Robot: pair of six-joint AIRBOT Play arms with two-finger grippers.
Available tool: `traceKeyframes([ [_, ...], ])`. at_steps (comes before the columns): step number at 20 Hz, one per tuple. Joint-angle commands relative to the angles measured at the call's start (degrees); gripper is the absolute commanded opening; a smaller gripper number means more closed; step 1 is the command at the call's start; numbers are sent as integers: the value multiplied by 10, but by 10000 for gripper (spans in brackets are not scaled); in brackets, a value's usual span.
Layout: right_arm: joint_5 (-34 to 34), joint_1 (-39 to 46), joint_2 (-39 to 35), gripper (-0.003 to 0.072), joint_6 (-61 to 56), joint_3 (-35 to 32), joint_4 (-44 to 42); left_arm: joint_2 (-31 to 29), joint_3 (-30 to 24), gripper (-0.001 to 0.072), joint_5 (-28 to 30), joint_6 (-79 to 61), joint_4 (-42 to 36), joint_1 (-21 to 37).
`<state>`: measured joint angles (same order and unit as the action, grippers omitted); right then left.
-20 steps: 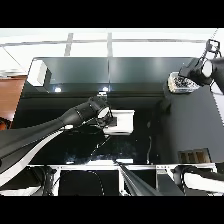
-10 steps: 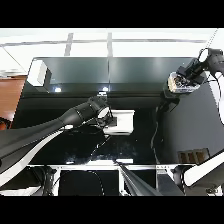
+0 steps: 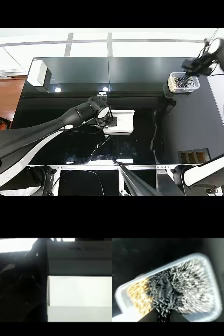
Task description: Fold the box and place the chain.
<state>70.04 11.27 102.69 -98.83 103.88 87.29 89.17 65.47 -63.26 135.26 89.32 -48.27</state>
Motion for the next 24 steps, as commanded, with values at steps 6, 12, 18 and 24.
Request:
traceKeyframes([
  [6, 19, 4, -290, 10, 125, -17, -168, 0, 0, 24, 0, 0, 0, 0],
  [12, 85, 4, -469, 11, 173, -89, -271, 0, 0, 24, -2, 0, 0, 1],
  [18, 194, -46, -597, 11, 252, -322, -468, 0, 0, 24, -2, 0, 0, 0],
  [24, 57, -190, -604, 11, 252, -480, -570, 0, 0, 24, -2, 0, 0, 0],
])
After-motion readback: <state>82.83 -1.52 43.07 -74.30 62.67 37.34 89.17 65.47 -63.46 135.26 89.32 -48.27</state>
